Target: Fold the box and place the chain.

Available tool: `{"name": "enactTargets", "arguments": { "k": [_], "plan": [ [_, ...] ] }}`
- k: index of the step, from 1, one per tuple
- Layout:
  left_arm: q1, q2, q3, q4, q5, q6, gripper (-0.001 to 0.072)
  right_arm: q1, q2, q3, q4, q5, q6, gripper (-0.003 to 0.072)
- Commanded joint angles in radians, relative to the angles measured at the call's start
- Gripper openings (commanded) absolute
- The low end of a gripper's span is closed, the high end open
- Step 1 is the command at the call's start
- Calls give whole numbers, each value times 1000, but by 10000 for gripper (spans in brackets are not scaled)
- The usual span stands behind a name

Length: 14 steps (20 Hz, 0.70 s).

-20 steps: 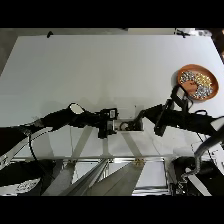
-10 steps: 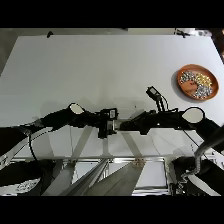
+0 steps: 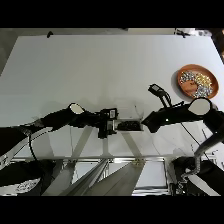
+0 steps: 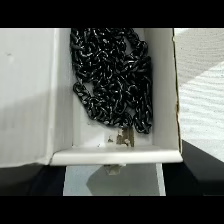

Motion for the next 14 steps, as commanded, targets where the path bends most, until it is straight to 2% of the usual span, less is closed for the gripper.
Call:
{"name": "enactTargets", "arguments": {
  "k": [1, 4, 7, 11, 14],
  "plan": [
    [0, 1, 0, 0, 0, 0, 346, -48, -7, 76, -333, 40, 163, 13],
    [0, 1, 0, 0, 0, 0, 346, -62, -80, 94, -374, -100, 222, 13],
    [0, 1, 0, 0, 0, 0, 346, -62, -234, 189, -344, -197, 239, 13],
    [0, 1, 0, 0, 0, 0, 346, -53, -382, 377, -186, -209, 208, 11],
    [0, 1, 0, 0, 0, 0, 346, -1, -418, 440, -26, -178, 92, 11]
  ]
}}
